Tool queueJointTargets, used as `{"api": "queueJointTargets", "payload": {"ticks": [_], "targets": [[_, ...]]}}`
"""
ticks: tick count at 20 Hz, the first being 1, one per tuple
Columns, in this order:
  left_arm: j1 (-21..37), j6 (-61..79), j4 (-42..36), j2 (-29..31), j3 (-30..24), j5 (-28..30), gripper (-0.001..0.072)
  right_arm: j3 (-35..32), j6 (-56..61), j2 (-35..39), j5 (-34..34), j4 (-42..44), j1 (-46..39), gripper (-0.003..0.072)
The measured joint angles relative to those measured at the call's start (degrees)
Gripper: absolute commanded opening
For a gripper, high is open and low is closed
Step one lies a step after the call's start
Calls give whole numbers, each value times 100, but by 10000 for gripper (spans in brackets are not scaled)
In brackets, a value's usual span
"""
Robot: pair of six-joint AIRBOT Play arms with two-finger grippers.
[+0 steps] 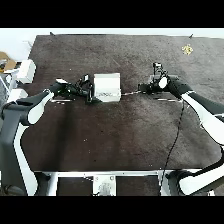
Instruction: Fold the box and place the chain.
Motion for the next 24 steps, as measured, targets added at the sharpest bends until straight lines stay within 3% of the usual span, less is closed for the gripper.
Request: {"api": "queueJointTargets", "payload": {"ticks": [2,4,9,17,24], "targets": [[0,0,2,0,0,0,275,2,2,-42,-24,15,0,77],[0,-2,0,-2,0,0,275,4,2,-63,-68,15,2,1],[0,0,0,-2,0,-2,275,-9,2,63,57,-46,42,0],[0,-2,0,-2,0,0,275,-2,-144,1655,-334,-28,509,1],[0,0,2,0,0,-2,275,118,-173,2020,-538,-83,1021,1]]}}
